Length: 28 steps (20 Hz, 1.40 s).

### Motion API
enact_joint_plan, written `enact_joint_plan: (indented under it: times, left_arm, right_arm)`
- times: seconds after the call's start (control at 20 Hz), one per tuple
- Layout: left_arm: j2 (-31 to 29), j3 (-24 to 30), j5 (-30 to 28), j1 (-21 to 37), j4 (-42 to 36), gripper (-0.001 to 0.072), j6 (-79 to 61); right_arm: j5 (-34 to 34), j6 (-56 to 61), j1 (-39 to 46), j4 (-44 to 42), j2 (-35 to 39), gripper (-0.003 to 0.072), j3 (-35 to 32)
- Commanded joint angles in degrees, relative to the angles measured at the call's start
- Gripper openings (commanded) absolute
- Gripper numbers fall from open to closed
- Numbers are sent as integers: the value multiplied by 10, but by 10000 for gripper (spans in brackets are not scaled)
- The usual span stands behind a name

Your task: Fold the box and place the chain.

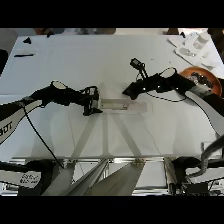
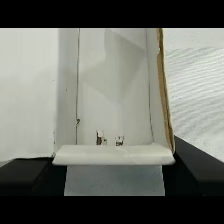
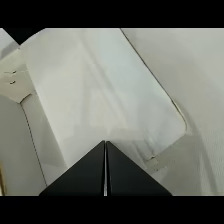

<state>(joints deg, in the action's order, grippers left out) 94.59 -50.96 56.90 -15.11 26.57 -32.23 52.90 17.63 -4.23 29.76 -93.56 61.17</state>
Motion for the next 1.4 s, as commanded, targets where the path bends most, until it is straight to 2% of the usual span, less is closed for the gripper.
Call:
enact_joint_plan:
  times: [0.0, 0.2, 0.35, 0.55, 0.7, 0.8, 0.9, 1.0, 1.05, 1.15, 1.2, 1.35]
  left_arm:
    - [0, 0, 0, 0, 0, 346, -1]
    - [0, 0, 0, 0, 0, 346, -1]
    - [0, 0, 0, 0, 0, 346, -1]
    - [0, 0, 0, 0, 0, 346, -1]
    - [0, 0, -1, 0, 0, 346, -1]
    - [0, 0, -1, 0, 0, 346, -1]
    - [0, 0, 0, 0, 0, 346, -1]
    - [0, 0, 0, 0, 0, 346, -1]
    - [0, 0, -1, 0, 0, 346, -1]
    - [0, 0, 0, 0, 0, 346, -1]
    - [0, 0, 0, 0, 0, 346, -1]
    - [0, 0, 0, 0, 0, 346, -1]
  right_arm:
    - [-5, 6, -1, 5, -27, 13, 5]
    - [12, 6, 0, 4, -27, 14, 5]
    - [63, 6, 0, 6, -7, 14, 6]
    - [98, 6, 0, 36, 80, 16, 6]
    - [120, 6, 0, 101, 172, 20, 6]
    - [142, 6, 2, 174, 223, 108, 6]
    - [151, 6, 4, 258, 256, 110, 6]
    - [148, 6, 4, 326, 267, 152, 1]
    - [143, 5, 4, 344, 268, 199, -5]
    - [113, -5, 4, 349, 268, 232, -34]
    - [94, -17, 4, 348, 268, 305, -56]
    - [51, -84, 4, 343, 257, 321, -118]
